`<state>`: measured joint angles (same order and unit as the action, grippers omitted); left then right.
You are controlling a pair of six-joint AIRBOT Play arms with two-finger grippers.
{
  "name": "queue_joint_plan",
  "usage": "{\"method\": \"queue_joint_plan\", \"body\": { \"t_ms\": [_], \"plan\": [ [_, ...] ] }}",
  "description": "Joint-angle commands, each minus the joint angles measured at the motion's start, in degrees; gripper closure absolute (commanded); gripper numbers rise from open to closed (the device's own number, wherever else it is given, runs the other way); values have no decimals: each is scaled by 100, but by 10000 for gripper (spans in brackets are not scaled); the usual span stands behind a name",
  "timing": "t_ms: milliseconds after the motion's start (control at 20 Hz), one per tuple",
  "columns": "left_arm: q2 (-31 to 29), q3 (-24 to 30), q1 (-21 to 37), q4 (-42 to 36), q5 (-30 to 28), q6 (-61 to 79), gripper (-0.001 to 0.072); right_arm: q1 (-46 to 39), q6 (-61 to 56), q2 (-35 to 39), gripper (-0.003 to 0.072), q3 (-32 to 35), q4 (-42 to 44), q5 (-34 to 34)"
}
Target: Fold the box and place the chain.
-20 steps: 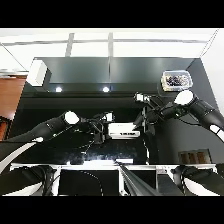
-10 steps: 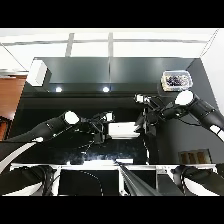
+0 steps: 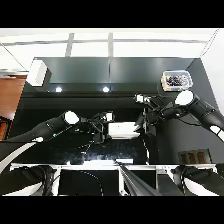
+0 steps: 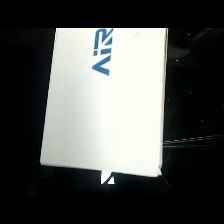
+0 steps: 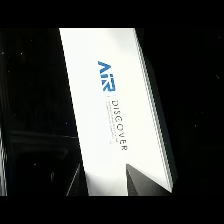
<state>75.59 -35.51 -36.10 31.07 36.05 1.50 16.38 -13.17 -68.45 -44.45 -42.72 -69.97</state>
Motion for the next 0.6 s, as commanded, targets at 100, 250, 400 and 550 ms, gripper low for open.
{"method": "queue_joint_plan", "body": {
  "t_ms": [100, 250, 400, 550],
  "plan": [
    [-2, -2, 0, 0, 9, 2, 433, 417, -522, 2, 328, -2, -575, 382],
    [-2, -2, 0, 0, 9, 0, 432, 479, -625, 7, 327, -4, -575, 424],
    [-2, -2, 0, 0, 9, 2, 433, 468, -774, 164, 327, -7, -553, 402],
    [-2, -2, 0, 0, 9, 2, 432, 468, -1062, 575, 327, -11, -557, 404]
  ]
}}
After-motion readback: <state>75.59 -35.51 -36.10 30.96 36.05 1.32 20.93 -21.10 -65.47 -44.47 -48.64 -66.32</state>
